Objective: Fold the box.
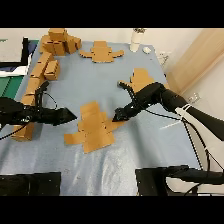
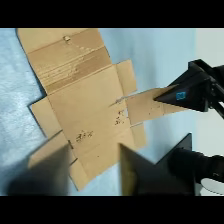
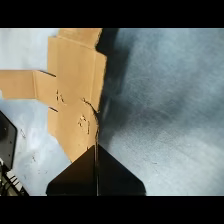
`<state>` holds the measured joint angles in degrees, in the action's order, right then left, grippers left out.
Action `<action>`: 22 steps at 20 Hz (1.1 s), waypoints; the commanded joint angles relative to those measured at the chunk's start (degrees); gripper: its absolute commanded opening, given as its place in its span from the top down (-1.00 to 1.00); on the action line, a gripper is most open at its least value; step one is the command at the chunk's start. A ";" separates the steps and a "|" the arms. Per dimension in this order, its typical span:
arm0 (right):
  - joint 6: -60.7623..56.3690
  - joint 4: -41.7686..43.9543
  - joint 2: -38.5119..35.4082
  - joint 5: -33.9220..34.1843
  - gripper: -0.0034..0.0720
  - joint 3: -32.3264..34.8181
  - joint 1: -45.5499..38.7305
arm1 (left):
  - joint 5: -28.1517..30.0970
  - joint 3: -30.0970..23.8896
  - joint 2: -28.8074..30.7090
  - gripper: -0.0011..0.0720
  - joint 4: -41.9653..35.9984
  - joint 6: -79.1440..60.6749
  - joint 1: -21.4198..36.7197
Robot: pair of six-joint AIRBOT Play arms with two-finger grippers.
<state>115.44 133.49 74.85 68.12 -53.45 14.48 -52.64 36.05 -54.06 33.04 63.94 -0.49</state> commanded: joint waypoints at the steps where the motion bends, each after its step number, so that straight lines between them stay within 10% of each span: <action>1: 5.09 1.01 -3.39 -5.29 0.91 4.57 1.25 | 0.46 -0.11 -0.87 0.13 5.25 1.05 0.35; 4: 11.10 4.48 -8.72 -10.36 0.91 11.37 1.29 | -0.02 -0.15 -2.36 -0.47 6.45 1.40 0.35; 11: 15.17 4.28 -19.82 -19.76 0.91 21.38 4.79 | 1.11 -0.15 -10.12 -0.48 5.27 0.79 0.20; 22: 14.47 3.65 -20.41 -19.63 0.91 21.53 7.06 | -0.81 4.81 -23.85 -0.80 -18.53 -22.88 0.22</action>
<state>129.97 137.47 54.59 48.64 -32.01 21.39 -51.62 39.07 -74.96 19.70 47.09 -0.30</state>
